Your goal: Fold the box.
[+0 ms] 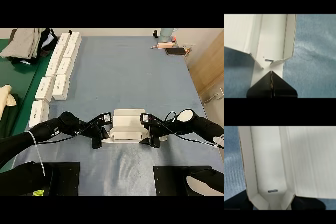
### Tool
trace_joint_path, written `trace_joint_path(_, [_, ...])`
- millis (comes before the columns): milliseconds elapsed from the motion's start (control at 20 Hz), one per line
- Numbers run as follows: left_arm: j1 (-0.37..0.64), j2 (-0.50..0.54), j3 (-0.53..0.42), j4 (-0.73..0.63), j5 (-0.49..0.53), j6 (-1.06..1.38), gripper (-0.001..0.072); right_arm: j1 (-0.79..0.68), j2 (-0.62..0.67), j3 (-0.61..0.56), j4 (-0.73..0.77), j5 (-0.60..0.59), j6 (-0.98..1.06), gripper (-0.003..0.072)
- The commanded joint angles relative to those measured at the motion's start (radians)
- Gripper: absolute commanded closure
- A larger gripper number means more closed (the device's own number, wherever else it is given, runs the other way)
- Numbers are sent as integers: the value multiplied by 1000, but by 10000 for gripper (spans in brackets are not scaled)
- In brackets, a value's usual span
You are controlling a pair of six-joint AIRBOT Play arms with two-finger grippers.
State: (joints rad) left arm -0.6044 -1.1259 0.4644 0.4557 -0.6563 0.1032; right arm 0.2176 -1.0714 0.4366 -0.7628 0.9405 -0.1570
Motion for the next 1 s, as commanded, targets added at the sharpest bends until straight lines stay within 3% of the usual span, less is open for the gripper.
trace_joint_path(0, [40, 4, 0, 72, -40, -45, 693, 1, 0, 1, 0, 1, 0, 142])
trace_joint_path(100, [45, 6, 0, 76, -31, -43, 652, 1, 0, 1, 0, 1, 0, 143])
trace_joint_path(150, [45, 6, 0, 76, -33, -41, 366, 1, 0, 1, 0, 1, 0, 143])
trace_joint_path(200, [43, 6, 0, 72, -32, -41, 206, 1, 0, 1, 0, 1, 0, 142])
trace_joint_path(300, [43, 6, 3, 72, -33, -30, 372, 1, 0, 1, 0, 1, 0, 143])
trace_joint_path(500, [5, 5, 29, 58, -31, 40, 373, 1, 0, 1, 0, 1, 0, 142])
trace_joint_path(700, [-39, -1, 35, -31, 80, 107, 373, 1, 0, 1, 0, 1, 0, 142])
trace_joint_path(850, [-58, -1, 38, -37, 61, 121, 375, 1, 0, 1, 0, 1, 0, 142])
trace_joint_path(900, [-63, -1, 38, -37, 52, 121, 399, 1, 0, 1, 0, 1, 0, 142])
trace_joint_path(950, [-63, -1, 38, -37, 43, 121, 505, 1, 0, 1, 0, 1, 0, 142])
